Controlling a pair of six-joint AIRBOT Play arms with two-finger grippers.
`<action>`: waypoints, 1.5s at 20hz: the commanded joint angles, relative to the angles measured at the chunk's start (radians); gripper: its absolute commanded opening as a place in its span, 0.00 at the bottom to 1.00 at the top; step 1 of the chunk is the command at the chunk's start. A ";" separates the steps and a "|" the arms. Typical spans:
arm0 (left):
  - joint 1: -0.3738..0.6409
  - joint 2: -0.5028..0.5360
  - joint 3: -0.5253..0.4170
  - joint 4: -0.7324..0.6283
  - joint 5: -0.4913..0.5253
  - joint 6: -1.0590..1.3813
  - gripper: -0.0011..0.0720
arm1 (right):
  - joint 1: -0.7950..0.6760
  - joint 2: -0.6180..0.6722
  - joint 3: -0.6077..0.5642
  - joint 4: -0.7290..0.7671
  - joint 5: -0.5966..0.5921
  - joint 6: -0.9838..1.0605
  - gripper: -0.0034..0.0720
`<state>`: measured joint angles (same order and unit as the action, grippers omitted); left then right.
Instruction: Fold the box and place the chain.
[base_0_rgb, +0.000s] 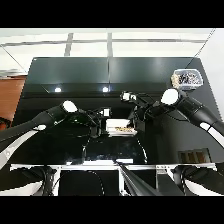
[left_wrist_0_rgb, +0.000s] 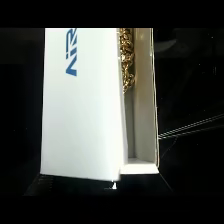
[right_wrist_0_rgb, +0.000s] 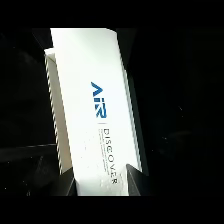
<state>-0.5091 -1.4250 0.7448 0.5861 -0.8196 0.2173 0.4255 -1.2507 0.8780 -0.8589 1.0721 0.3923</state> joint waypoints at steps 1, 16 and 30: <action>0.000 0.001 0.000 0.000 0.000 0.000 0.57 | 0.001 -0.001 -0.001 -0.022 0.023 0.000 0.45; 0.000 0.001 0.000 0.000 0.000 -0.005 0.57 | 0.001 -0.001 -0.001 -0.087 0.026 0.000 0.55; 0.000 0.001 0.000 0.000 0.000 -0.008 0.57 | 0.001 -0.001 0.000 -0.103 0.025 0.000 0.71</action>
